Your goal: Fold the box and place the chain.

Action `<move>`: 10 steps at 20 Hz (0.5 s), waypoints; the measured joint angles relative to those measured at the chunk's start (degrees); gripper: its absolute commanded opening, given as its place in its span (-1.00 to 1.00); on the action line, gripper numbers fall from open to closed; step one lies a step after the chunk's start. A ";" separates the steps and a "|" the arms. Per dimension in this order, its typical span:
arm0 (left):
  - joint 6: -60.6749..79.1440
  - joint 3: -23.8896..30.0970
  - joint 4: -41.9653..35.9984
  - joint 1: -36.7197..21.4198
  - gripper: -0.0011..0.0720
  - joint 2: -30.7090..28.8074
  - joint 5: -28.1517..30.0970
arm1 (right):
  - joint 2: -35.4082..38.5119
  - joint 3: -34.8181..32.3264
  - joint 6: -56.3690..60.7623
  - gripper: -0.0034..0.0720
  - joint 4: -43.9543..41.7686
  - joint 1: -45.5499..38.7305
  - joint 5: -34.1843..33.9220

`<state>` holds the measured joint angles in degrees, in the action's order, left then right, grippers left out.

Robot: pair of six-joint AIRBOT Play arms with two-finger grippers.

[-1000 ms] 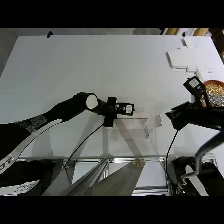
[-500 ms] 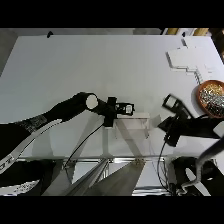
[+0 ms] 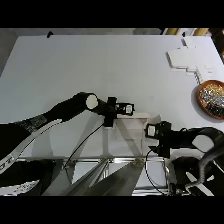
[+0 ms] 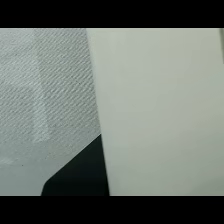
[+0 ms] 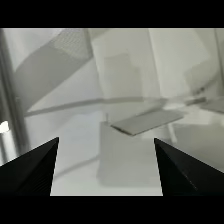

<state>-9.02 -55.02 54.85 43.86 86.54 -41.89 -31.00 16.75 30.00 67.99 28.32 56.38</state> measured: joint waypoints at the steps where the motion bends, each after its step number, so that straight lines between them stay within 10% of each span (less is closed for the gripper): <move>1: 0.00 0.00 0.00 0.00 -0.94 0.00 -0.02 | 0.00 -0.90 -0.48 0.87 0.83 1.57 -2.82; 10: 0.00 0.00 0.00 0.00 -0.94 0.02 -0.11 | -0.85 -8.00 -1.99 0.87 7.80 8.31 -21.88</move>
<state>-9.02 -55.02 54.85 43.86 86.56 -42.00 -31.86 8.75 28.01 75.79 36.62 34.50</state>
